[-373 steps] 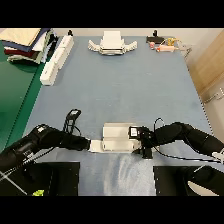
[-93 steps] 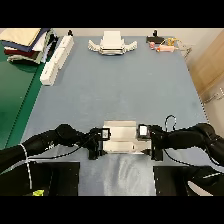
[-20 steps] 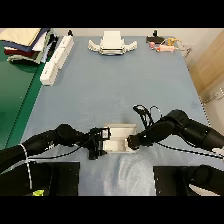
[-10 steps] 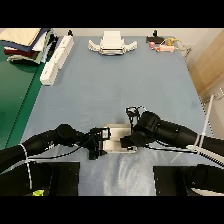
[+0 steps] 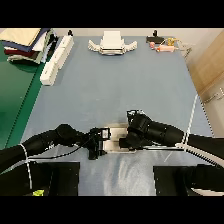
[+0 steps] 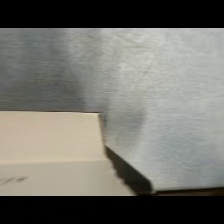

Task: Fold the box.

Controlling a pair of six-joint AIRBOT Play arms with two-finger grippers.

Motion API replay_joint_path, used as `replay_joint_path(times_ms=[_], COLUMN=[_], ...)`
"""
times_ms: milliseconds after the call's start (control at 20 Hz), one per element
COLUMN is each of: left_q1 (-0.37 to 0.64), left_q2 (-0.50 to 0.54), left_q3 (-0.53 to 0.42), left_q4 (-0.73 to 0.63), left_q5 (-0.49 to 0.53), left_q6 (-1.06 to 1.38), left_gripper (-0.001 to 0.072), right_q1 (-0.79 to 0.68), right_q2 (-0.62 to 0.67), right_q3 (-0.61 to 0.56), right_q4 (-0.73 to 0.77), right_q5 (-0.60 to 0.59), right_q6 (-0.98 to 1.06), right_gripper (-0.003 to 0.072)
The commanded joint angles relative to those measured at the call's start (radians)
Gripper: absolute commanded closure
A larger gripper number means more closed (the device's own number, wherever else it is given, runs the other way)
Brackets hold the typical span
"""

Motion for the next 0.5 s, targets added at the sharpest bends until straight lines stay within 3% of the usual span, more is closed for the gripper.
replay_joint_path(times_ms=[0,250,350,400,450], left_q1=[0.000,0.000,0.000,0.000,0.000], left_q2=[0.000,0.000,0.000,0.000,0.000], left_q3=[0.001,0.001,0.001,0.001,0.001], left_q4=[0.000,0.000,0.000,0.000,0.000], left_q5=[0.000,0.000,0.000,0.000,0.000], left_q6=[0.000,0.000,0.000,0.000,0.000], left_gripper=[0.0286,0.0286,0.0286,0.0286,0.0286], right_q1=[0.002,0.002,0.002,0.002,0.002], right_q2=[-0.005,-0.003,0.008,0.016,0.028], right_q3=[0.001,0.001,0.001,0.002,0.001], right_q4=[-0.011,-0.008,0.011,0.021,0.020], right_q5=[0.003,0.003,-0.006,-0.011,-0.019], right_q6=[0.008,0.005,0.004,-0.001,-0.003], right_gripper=[0.0684,0.0679,0.0287,0.0210,0.0210])
